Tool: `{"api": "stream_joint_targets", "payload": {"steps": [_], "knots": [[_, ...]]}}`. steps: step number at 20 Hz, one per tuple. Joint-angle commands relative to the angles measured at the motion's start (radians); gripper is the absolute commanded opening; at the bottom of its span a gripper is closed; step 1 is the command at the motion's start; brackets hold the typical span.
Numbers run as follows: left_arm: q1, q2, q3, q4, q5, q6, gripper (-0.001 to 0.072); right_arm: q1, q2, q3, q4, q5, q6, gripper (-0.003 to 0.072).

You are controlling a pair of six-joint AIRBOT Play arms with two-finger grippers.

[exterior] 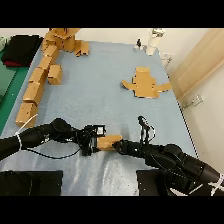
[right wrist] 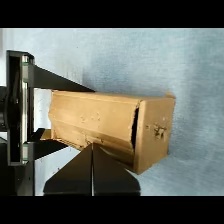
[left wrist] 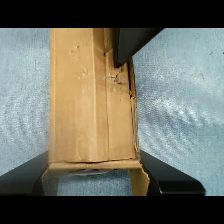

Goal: Fold the box.

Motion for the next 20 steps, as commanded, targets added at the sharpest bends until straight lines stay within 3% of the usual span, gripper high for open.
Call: {"api": "stream_joint_targets", "payload": {"steps": [1,3,5,10,13,15,20], "knots": [[0.000,0.000,0.001,0.000,0.000,0.000,0.0471,0.000,-0.010,0.002,-0.001,0.014,0.000,-0.0001],[0.000,0.000,0.001,0.000,0.000,0.000,0.0471,0.002,0.034,0.026,-0.015,0.008,0.000,-0.0001],[0.000,0.000,0.001,0.000,0.000,0.000,0.0470,0.000,0.103,0.068,-0.101,-0.091,0.001,-0.0002],[0.000,0.000,0.001,0.000,0.000,0.000,0.0470,-0.064,0.198,0.172,-0.577,-0.560,0.266,0.0000],[0.000,0.000,0.001,0.000,0.000,0.000,0.0471,-0.129,0.152,0.194,-0.645,-0.798,0.272,0.0001],[0.000,0.000,0.001,0.000,0.000,0.000,0.0470,-0.152,0.104,0.194,-0.617,-0.843,0.267,0.0001],[0.000,0.000,0.002,0.000,0.000,0.000,0.0471,-0.156,0.011,0.194,-0.507,-0.771,0.246,0.0001]]}}
